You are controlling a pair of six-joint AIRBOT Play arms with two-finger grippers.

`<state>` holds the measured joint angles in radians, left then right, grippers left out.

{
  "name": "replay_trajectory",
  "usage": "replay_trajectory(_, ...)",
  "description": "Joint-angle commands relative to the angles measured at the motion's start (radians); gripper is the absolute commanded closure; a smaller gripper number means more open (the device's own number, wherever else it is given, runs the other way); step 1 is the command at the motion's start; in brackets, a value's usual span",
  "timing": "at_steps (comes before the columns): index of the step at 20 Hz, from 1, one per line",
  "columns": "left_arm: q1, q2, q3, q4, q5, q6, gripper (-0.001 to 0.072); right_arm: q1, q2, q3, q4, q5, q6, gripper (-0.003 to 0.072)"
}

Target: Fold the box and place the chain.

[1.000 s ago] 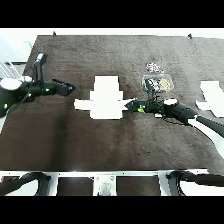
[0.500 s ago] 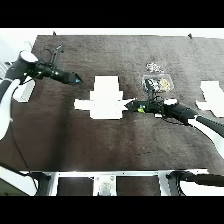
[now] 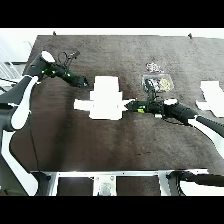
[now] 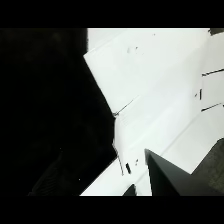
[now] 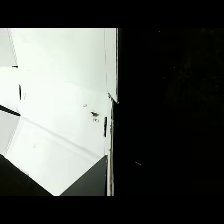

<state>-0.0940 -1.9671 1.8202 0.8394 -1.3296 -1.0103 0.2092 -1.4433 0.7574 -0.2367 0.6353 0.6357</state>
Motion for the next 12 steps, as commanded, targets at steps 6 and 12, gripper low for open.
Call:
replay_trajectory(6,-0.002,-0.099,0.014,-0.182,-0.043,0.125,0.0125,0.001,-0.001,0.0,0.001,0.006,0.0,0.067)
replay_trajectory(12,-0.027,-0.141,0.014,-0.203,-0.051,0.181,0.0126,0.001,-0.001,0.0,0.0,0.011,-0.001,0.067)
